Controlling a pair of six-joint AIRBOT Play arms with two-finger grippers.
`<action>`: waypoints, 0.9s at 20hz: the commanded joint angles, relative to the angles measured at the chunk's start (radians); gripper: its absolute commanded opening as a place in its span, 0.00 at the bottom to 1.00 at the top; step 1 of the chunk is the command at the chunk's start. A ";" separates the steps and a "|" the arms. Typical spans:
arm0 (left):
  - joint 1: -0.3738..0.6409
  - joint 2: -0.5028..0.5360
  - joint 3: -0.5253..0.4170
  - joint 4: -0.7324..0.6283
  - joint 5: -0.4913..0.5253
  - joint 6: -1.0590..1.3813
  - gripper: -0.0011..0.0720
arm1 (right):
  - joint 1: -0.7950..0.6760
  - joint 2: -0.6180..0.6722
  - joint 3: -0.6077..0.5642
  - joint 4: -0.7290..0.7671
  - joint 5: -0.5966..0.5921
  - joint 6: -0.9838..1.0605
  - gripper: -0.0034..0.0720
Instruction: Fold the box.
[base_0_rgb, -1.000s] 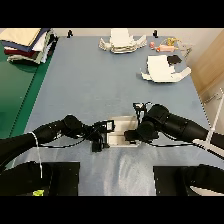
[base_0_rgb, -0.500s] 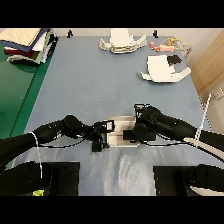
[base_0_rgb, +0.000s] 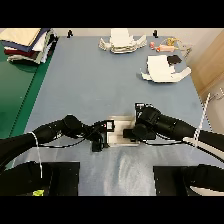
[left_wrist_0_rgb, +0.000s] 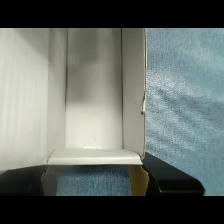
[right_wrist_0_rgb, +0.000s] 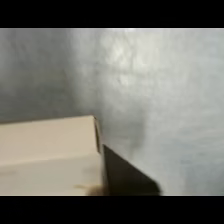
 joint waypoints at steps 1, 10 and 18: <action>0.001 0.001 0.000 0.002 0.000 0.003 0.66 | 0.002 0.001 0.001 0.021 -0.024 -0.004 0.59; 0.001 0.001 0.000 0.002 0.000 0.003 0.66 | 0.002 0.002 0.001 0.027 -0.024 -0.004 0.58; 0.001 0.001 0.000 0.002 0.000 0.003 0.66 | -0.003 0.117 0.129 -0.039 -0.217 -0.042 0.58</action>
